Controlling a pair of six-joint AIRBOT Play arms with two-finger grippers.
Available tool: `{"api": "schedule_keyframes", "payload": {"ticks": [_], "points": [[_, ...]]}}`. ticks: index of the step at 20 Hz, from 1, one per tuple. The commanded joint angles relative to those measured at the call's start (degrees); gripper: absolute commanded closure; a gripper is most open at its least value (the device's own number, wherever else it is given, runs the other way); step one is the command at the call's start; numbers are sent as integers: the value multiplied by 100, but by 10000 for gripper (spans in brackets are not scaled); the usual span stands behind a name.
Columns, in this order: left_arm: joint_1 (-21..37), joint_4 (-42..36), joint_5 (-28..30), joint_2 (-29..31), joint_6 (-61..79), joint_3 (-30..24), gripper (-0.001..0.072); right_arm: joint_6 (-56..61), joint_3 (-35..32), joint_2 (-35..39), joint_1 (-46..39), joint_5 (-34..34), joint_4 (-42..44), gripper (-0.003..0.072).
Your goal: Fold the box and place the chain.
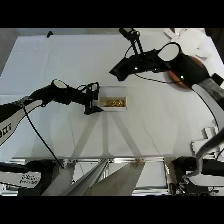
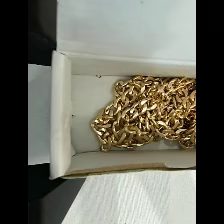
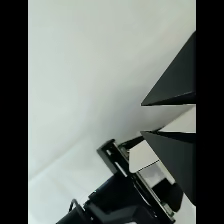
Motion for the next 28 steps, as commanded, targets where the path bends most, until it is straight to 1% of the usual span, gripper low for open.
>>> {"api": "schedule_keyframes", "payload": {"ticks": [1, 2, 4, 5, 7, 9, 12, 13, 16, 19, 21, 25, 28], "points": [[-2, 2, 0, 2, 2, 2, 330, 603, 166, -627, -24, 866, -66, 506], [-2, 2, 0, 2, 2, 2, 330, 385, 166, -800, -24, 1320, -61, 499], [-2, 2, 0, 2, 2, 2, 330, -140, 162, -962, 48, 1917, -166, 465], [-2, 2, 0, 2, 2, 2, 330, -402, 162, -953, 109, 1950, -203, 414], [-2, 2, 0, 2, 2, 2, 330, -981, 162, -890, 243, 1878, -201, 413], [-2, 2, 0, 2, 2, 2, 330, -1263, 162, -844, 372, 1834, -289, 413], [-2, 2, 0, 2, 2, 2, 330, -1287, 155, -728, 546, 1674, -986, 408], [-2, 2, 0, 2, 4, 2, 330, -1329, 151, -669, 597, 1604, -1099, 407], [-2, 2, 0, 2, 2, 2, 330, -1755, -9, -374, 739, 1187, -1119, 405], [-2, 2, 0, 2, 2, 2, 330, -1792, -431, -151, 881, 428, -1248, 405], [-2, 2, 0, 2, 2, 2, 330, -1792, -649, -146, 1014, 278, -1316, 404], [-2, 2, 0, 2, 2, 2, 330, -1698, -800, -146, 1281, -214, -2028, 404], [-2, 2, 0, 2, 2, 2, 330, -1696, -800, -140, 1346, -282, -2048, 404]]}}
